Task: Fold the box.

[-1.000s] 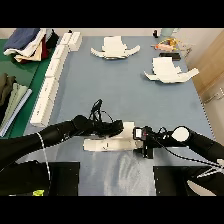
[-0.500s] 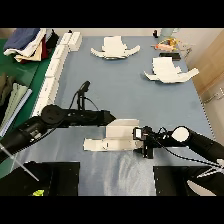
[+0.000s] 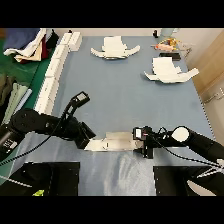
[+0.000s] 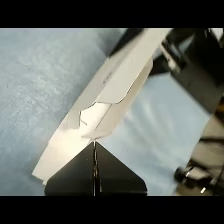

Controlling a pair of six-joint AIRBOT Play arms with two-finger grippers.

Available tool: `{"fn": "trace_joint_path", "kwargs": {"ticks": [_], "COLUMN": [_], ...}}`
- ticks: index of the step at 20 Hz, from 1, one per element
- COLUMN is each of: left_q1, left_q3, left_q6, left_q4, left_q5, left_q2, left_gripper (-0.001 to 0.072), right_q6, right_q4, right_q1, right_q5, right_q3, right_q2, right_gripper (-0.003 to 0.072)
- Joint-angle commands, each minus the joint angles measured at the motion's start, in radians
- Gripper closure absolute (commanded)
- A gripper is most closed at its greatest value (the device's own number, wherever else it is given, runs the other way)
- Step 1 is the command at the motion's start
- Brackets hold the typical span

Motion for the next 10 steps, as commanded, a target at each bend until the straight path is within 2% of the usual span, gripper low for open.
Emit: {"fn": "trace_joint_path", "kwargs": {"ticks": [1, 2, 4, 7, 10], "left_q1": [0.02, 0.032, 0.052, 0.048, -0.008], "left_q3": [-0.024, -0.049, -0.114, -0.189, -0.222], "left_q6": [0.304, 0.325, 0.394, 0.584, 0.75], "left_q4": [0.026, 0.007, -0.033, -0.068, -0.145], "left_q5": [-0.078, -0.038, 0.056, 0.098, 0.171], "left_q2": [0.011, 0.007, -0.013, -0.063, -0.105], "left_gripper": [0.0402, 0.0004, 0.0017, 0.0017, 0.0018], "right_q6": [0.0, 0.0, 0.0, 0.0, 0.0], "right_q4": [0.001, 0.001, 0.001, 0.001, 0.001], "right_q1": [0.0, 0.0, 0.0, 0.0, 0.0], "right_q5": [0.0, 0.0, 0.0, 0.0, 0.0], "right_q3": [0.001, 0.001, 0.001, 0.001, 0.001], "right_q2": [0.0, 0.0, 0.0, 0.0, 0.0], "right_gripper": [0.0178, 0.0177, 0.0177, 0.0177, 0.0177]}}
